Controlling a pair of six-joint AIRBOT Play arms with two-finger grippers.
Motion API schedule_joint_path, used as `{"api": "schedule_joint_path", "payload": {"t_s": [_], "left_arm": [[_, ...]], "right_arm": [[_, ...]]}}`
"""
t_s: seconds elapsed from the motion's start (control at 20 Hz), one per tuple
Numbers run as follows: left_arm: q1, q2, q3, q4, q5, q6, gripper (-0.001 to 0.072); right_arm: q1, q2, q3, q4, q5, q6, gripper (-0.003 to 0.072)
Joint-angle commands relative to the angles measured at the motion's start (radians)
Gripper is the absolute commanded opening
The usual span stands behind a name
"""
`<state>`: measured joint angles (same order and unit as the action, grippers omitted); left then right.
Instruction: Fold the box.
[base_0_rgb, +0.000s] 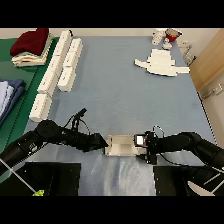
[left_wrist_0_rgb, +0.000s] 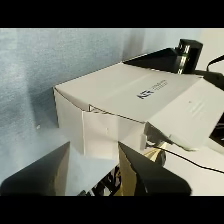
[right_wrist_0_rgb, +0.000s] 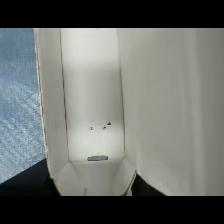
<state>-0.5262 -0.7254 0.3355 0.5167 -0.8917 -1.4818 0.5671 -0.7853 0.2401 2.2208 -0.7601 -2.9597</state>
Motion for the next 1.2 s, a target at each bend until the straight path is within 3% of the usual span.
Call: {"api": "schedule_joint_path", "payload": {"t_s": [0.0,0.1,0.3,0.55,0.85,1.15], "left_arm": [[-0.03,-0.023,0.002,-0.008,0.037,-0.002,0.0463],[-0.091,-0.033,0.015,0.063,0.084,-0.079,0.0463],[-0.254,-0.066,0.106,0.354,0.162,-0.381,0.0463],[-0.411,-0.212,0.222,0.575,0.15,-0.699,0.0462],[-0.53,-0.4,0.385,0.79,0.049,-1.006,0.0462],[-0.644,-0.533,0.548,0.987,-0.124,-1.183,0.0462]], "right_arm": [[0.0,0.001,0.001,0.0,0.0,0.0,0.0545],[0.0,0.001,0.001,0.0,0.0,0.0,0.0545],[0.0,0.001,0.001,0.0,0.0,0.0,0.0545],[0.0,0.001,0.001,0.0,0.0,0.0,0.0545],[0.0,0.001,0.001,0.0,0.0,0.0,0.0545],[0.0,0.001,0.001,0.0,0.0,0.0,0.0545]]}}
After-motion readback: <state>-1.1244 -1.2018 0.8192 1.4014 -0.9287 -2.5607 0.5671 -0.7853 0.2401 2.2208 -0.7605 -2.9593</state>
